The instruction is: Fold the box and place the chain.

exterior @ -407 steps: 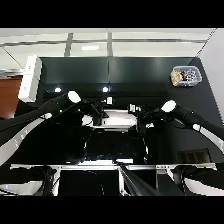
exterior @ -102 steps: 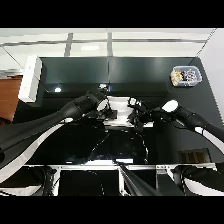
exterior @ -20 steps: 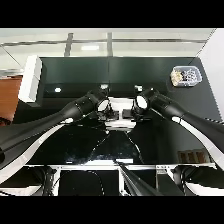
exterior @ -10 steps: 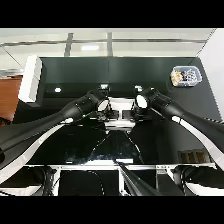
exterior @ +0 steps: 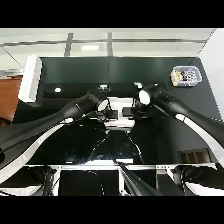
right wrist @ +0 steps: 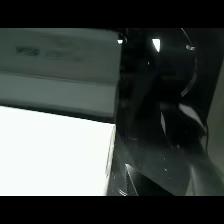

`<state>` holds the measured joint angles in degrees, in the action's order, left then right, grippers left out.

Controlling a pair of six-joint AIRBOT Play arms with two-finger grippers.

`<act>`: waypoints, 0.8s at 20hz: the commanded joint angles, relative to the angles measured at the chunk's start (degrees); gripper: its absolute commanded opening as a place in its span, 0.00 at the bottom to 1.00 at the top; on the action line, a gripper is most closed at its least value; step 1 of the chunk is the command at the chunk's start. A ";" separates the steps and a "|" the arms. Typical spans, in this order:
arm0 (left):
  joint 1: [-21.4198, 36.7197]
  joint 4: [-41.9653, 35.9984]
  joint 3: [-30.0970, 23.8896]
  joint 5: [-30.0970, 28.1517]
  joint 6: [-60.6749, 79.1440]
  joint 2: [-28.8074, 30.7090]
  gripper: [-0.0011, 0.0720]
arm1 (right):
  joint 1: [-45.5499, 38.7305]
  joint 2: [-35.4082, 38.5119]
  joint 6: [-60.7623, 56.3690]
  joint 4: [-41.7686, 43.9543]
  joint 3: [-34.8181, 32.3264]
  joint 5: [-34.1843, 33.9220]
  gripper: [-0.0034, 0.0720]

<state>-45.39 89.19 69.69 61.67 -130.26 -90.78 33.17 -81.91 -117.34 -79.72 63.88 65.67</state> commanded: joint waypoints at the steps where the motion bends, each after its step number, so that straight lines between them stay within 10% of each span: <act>1: 0.02 -0.11 -0.02 -0.13 -0.07 0.02 0.05 | -2.75 5.20 9.94 -0.11 4.48 7.23 0.49; 5: 0.02 -0.09 -0.02 -0.07 -0.09 0.02 0.05 | -10.69 15.58 16.57 -18.32 6.36 6.10 0.49; 8: 0.02 -0.09 -0.02 -0.07 -0.07 0.02 0.05 | -19.98 15.52 16.44 -34.49 4.85 -4.55 0.23; 9: 0.02 -0.11 -0.02 -0.07 -0.09 0.02 0.05 | -24.81 14.56 15.85 -33.48 3.23 -11.78 0.39; 10: 0.02 -0.11 -0.02 -0.07 -0.07 0.02 0.05 | -29.07 12.74 13.05 -31.91 2.36 -16.46 0.90; 11: 0.02 -0.09 -0.02 -0.07 -0.07 0.02 0.05 | -33.20 9.77 11.26 -29.07 2.40 -18.58 1.00; 16: 0.02 -0.09 -0.02 -0.04 -0.07 0.02 0.05 | -46.84 -8.52 11.23 -10.97 14.56 -19.26 1.00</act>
<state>-45.39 89.10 69.69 61.63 -130.39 -90.78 -6.26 -81.34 -105.43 -99.66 71.59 48.47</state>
